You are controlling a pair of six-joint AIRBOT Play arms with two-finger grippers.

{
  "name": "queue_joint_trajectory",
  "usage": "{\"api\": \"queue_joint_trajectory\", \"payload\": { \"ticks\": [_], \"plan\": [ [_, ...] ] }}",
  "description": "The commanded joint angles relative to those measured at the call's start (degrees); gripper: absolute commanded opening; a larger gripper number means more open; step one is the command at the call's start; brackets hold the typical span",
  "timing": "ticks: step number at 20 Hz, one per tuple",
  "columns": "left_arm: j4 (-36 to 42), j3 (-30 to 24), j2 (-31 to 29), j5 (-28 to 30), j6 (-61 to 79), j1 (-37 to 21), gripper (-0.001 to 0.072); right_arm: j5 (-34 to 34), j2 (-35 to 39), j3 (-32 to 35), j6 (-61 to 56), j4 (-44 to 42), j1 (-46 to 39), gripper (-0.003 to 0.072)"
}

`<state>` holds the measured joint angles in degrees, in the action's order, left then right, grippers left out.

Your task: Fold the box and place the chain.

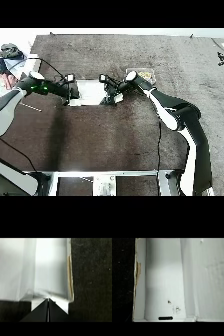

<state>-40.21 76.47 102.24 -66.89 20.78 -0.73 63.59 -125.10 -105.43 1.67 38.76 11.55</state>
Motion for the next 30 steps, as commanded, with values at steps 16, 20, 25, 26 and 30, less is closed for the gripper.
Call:
{"api": "queue_joint_trajectory", "payload": {
  "ticks": [16,20,25,26,30],
  "plan": [
    [-7.69,-0.26,-13.44,1.09,-63.08,-14.32,0.0007,0.0,-0.04,0.02,0.04,0.0,0.0,0.0427],
    [-7.19,-0.33,-7.74,-3.06,-66.62,-14.32,0.0008,0.0,-0.04,0.02,0.04,0.0,0.0,0.0427],
    [-3.3,-0.5,-2.23,-3.98,-68.32,-14.29,0.0008,0.0,-0.04,0.02,0.04,0.0,0.02,0.0427],
    [-1.51,-0.63,-1.36,-4.13,-68.7,-14.29,0.0008,0.02,-0.04,0.02,0.04,0.0,0.02,0.0427],
    [-0.85,-2.14,0.42,-3.58,-72.65,-14.29,0.0007,0.0,-0.04,0.02,0.04,-0.02,0.02,0.0426]
  ]
}}
